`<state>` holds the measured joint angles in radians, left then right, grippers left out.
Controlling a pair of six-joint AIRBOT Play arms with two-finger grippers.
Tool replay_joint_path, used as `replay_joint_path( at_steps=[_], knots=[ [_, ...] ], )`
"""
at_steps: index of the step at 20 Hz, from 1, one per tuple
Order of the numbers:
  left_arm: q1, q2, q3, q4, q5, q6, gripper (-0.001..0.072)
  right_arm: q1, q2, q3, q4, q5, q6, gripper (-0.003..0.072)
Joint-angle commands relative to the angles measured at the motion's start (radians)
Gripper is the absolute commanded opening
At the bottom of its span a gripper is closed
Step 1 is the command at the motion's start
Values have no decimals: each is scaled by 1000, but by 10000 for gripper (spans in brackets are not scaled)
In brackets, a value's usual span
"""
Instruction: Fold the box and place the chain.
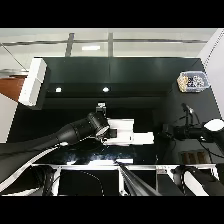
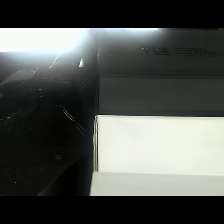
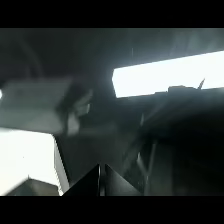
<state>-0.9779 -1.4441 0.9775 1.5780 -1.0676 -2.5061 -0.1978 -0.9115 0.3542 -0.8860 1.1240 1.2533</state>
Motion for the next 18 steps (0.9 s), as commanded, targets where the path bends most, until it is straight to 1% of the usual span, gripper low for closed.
replay_joint_path(
  at_steps=[1, 4, 7, 10, 12, 13, 14, 15, 18],
  knots=[
    [0, 0, -1, 0, -2, 0, 30, 40, -98, 0, 1, 77, 10, 41],
    [0, 0, -1, 0, -2, 0, 29, 103, -134, 0, 71, 79, -58, 41],
    [0, 0, -1, 0, -1, 0, 29, 167, -138, 0, 79, 75, -60, 41],
    [0, 0, -1, 0, -1, 0, 30, 175, -138, 0, 172, 83, -129, 44],
    [0, 0, -1, 0, -2, 0, 30, 175, -138, 0, 277, 93, -220, 347],
    [0, 0, -1, 0, -1, 0, 30, 175, -138, 1, 315, 102, -243, 432],
    [0, 0, -1, 0, -1, 0, 30, 175, -138, 3, 332, 104, -244, 551],
    [0, 0, -1, 0, -1, 0, 30, 175, -138, 10, 332, 108, -244, 633],
    [0, 0, -1, 0, -2, 0, 30, 176, -138, 31, 333, 136, -244, 630]
  ],
)
